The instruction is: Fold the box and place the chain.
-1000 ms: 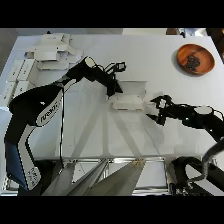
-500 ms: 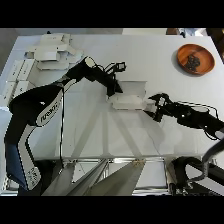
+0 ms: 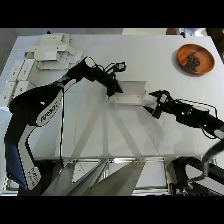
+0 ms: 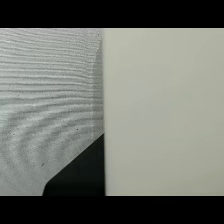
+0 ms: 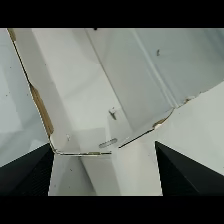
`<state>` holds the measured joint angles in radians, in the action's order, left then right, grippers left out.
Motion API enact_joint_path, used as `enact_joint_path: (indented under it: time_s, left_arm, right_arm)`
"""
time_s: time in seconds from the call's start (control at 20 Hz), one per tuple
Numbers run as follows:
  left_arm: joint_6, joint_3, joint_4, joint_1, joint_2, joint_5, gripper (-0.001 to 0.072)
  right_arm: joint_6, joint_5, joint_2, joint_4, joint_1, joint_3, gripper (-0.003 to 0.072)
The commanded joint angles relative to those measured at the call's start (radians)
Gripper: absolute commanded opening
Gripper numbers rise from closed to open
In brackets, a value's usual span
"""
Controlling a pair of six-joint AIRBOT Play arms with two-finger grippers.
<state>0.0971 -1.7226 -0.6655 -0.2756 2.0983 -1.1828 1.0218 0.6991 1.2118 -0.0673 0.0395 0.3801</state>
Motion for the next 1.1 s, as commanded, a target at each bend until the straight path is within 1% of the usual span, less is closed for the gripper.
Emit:
enact_joint_path:
  time_s: [0.0, 0.15, 0.25, 0.45, 0.5, 0.75, 1.05]
  left_arm:
    - [0.0, 0.0, 0.0, 0.0, 0.001, 0.0, 0.0019]
    - [0.0, 0.0, 0.0, 0.0, 0.001, 0.0, 0.0019]
    - [0.0, 0.0, 0.0, 0.0, 0.001, 0.0, 0.0019]
    - [0.0, 0.0, 0.0, 0.0, 0.001, 0.0, 0.0019]
    - [0.0, 0.0, 0.0, 0.0, 0.001, 0.0, 0.0019]
    - [0.0, 0.0, 0.0, 0.0, 0.001, 0.0, 0.0019]
    - [0.0, 0.0, 0.0, 0.0, 0.001, 0.0, 0.0019]
  right_arm:
    - [-0.098, 0.0, 0.001, -0.009, -0.001, 0.027, 0.0693]
    - [-0.183, 0.001, 0.002, 0.065, -0.001, 0.053, 0.0693]
    - [-0.211, 0.001, 0.017, 0.078, 0.0, 0.07, 0.0693]
    - [-0.293, 0.057, 0.109, 0.171, 0.0, 0.135, 0.0693]
    - [-0.298, 0.071, 0.124, 0.171, 0.0, 0.156, 0.0693]
    - [-0.308, 0.068, 0.161, 0.176, 0.0, 0.234, 0.0693]
    - [-0.344, 0.061, 0.173, 0.208, 0.0, 0.244, 0.0693]
